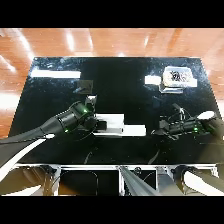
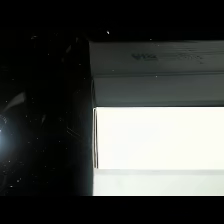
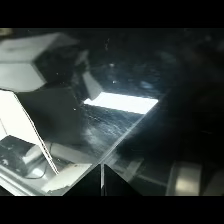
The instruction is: Fold the box and place the chain.
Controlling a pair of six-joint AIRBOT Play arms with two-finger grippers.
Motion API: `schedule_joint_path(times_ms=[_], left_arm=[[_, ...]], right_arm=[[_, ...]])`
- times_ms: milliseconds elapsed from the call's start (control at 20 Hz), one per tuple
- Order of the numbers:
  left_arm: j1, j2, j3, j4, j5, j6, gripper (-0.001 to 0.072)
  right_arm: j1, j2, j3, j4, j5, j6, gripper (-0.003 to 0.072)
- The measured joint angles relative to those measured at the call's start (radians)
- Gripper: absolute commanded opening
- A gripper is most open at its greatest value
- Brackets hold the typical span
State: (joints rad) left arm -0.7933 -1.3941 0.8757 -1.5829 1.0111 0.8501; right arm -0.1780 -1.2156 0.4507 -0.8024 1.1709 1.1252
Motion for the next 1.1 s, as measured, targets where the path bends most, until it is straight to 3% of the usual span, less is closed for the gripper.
schedule_joint_path(times_ms=[450, 500, 550, 600, 850, 900, 1100], left_arm=[[0.0, 0.0, 0.0, 0.0, 0.0, 0.0, 0.0024], [0.0, 0.0, 0.0, 0.0, 0.0, 0.0, 0.0024], [0.0, 0.0, 0.0, 0.0, 0.0, 0.0, 0.0024], [0.0, 0.0, 0.0, 0.0, 0.0, 0.0, 0.0024], [0.0, 0.0, 0.0, -0.001, 0.0, 0.005, 0.0024], [0.0, 0.0, 0.0, -0.002, 0.001, 0.007, 0.0024], [0.0, 0.0, 0.0, -0.003, 0.001, 0.009, 0.0024]], right_arm=[[0.266, -0.007, -0.01, 0.163, -0.171, -0.007, 0.0035], [0.281, -0.008, -0.01, 0.198, -0.165, -0.038, 0.0089], [0.29, -0.008, -0.008, 0.232, -0.157, -0.065, 0.0417], [0.298, -0.008, -0.005, 0.257, -0.146, -0.09, 0.0468], [0.315, -0.008, 0.028, 0.32, -0.084, -0.15, 0.0475], [0.319, -0.008, 0.032, 0.33, -0.078, -0.154, 0.0531], [0.362, -0.008, 0.046, 0.364, -0.062, -0.164, 0.0534]])
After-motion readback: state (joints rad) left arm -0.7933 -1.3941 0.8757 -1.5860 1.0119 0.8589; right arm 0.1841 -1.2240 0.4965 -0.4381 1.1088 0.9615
